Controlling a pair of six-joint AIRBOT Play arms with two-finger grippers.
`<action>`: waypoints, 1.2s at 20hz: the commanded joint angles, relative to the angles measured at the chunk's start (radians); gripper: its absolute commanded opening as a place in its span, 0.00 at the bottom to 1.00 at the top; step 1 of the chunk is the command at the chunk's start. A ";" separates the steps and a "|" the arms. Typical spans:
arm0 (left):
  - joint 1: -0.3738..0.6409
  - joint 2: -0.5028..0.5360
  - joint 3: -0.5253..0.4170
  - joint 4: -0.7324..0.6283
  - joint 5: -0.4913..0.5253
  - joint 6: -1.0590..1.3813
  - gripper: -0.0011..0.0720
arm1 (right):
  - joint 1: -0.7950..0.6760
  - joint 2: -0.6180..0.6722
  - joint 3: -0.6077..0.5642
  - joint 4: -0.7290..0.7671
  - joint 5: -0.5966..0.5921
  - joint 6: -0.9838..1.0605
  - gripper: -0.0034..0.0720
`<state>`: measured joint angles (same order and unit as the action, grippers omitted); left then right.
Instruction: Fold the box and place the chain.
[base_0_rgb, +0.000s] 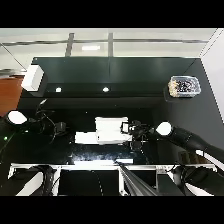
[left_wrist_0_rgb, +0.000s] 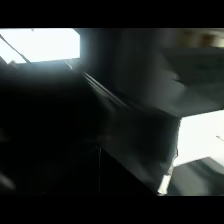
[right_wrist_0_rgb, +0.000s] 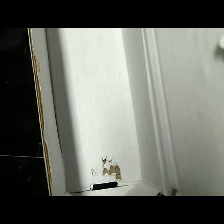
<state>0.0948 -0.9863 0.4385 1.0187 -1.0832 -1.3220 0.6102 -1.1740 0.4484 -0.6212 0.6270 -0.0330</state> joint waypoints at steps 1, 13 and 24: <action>0.040 -0.113 -0.058 -0.223 -0.042 0.067 0.05 | 0.001 0.000 0.000 0.000 0.000 0.000 0.59; -0.107 -0.188 -0.040 -0.350 -0.019 0.149 0.90 | 0.001 0.000 0.000 0.000 -0.003 0.000 0.59; -0.281 -0.051 0.058 -0.346 0.005 0.083 0.89 | 0.001 0.000 0.000 0.000 -0.003 0.000 0.59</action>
